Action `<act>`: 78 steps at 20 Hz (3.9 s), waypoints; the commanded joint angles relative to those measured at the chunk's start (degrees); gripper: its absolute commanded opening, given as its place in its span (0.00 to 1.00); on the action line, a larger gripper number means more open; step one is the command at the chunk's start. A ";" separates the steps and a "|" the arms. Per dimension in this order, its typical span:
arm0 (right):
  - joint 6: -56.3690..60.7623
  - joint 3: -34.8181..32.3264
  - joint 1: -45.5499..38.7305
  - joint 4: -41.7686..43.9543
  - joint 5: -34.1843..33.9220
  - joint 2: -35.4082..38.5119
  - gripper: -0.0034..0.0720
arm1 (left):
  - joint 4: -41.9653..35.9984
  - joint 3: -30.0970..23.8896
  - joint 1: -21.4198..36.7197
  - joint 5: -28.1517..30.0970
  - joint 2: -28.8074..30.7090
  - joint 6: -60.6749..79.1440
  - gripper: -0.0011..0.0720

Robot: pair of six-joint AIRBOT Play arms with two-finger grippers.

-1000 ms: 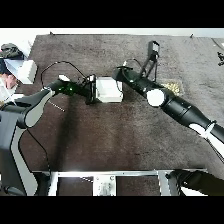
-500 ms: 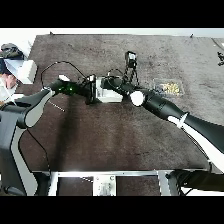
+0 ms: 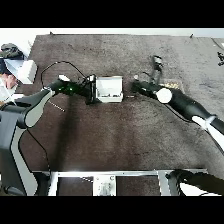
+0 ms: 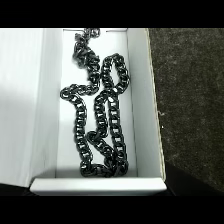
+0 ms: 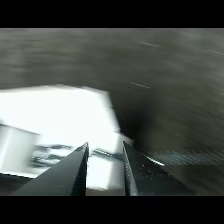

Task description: Fold the box and place the chain.

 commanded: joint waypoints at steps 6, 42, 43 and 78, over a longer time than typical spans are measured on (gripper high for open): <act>4.02 -9.01 -14.67 4.85 -7.58 -5.29 0.42 | 0.02 -0.02 0.04 0.02 -0.02 0.02 0.50; -0.04 13.31 13.64 1.70 -3.52 -12.41 0.40 | 0.00 -0.02 0.04 0.04 -0.02 0.02 0.50; -0.04 12.79 11.47 -0.35 -0.79 -11.04 0.42 | 0.00 -0.02 0.04 0.07 -0.02 0.02 0.50; -0.55 10.56 18.71 6.12 -16.15 -0.09 0.03 | 0.02 -0.02 0.04 0.07 -0.02 0.02 0.50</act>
